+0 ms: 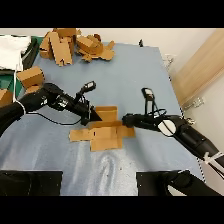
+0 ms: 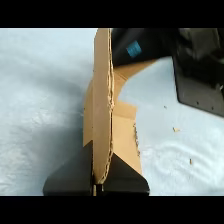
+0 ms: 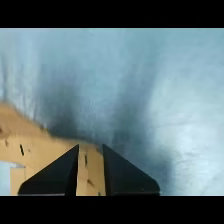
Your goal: Fold the box.
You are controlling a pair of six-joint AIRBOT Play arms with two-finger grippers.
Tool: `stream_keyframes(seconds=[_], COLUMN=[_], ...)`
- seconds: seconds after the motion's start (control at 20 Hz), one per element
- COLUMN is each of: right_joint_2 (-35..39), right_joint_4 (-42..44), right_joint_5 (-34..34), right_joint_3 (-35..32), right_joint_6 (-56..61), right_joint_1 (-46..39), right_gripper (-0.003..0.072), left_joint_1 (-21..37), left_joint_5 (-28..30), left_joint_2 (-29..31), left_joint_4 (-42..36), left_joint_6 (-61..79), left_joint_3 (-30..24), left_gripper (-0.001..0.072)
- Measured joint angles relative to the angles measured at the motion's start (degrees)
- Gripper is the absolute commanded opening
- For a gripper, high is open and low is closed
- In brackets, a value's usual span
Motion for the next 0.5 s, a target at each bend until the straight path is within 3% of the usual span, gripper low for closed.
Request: stream_keyframes(seconds=[0.25,0.5], right_joint_2=[5.3,7.4], right_joint_4=[-2.4,-0.6], right_joint_5=[2.0,3.0], right_joint_3=[2.8,3.4], right_joint_6=[2.5,4.0], right_joint_1=[-4.6,-5.9], right_gripper=[0.0228,0.0223], left_joint_1=[-1.3,-1.6], left_joint_5=[-0.3,5.1], left_joint_2=[1.6,5.5], left_joint_4=[2.8,-0.4], left_joint_6=[4.5,13.2], left_joint_3=[-1.9,-7.3], left_gripper=[0.0016,0.0016])
